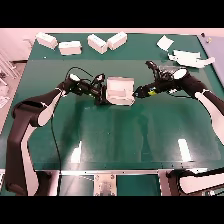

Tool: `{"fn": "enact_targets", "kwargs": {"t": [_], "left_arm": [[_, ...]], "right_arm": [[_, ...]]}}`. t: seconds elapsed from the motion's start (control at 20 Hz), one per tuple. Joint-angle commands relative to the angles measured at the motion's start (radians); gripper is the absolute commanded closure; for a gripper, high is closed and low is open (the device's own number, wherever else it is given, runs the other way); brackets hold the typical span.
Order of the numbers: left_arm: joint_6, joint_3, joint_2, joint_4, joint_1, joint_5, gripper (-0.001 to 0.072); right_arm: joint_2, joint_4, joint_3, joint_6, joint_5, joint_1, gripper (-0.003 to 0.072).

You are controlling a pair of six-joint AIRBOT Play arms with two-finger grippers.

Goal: Fold the box and place the chain.

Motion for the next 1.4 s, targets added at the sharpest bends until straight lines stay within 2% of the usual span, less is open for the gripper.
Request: {"fn": "enact_targets", "kwargs": {"t": [0.0, 0.4, 0.5, 1.35], "left_arm": [[0.002, 0.000, -0.001, 0.001, 0.000, -0.001, 0.0186], [0.002, 0.000, -0.001, 0.001, 0.000, -0.002, 0.0186], [0.002, 0.000, -0.001, 0.001, 0.000, -0.002, 0.0186], [0.002, 0.000, -0.001, 0.000, 0.000, -0.003, 0.0185]], "right_arm": [[0.000, -0.010, 0.012, -0.001, 0.029, -0.005, 0.0386], [0.000, -0.012, 0.012, 0.007, 0.026, 0.003, 0.0383], [0.000, -0.014, 0.012, 0.030, 0.004, 0.003, 0.0314], [-0.001, -0.084, 0.012, 0.169, -0.026, 0.058, 0.0313]]}}
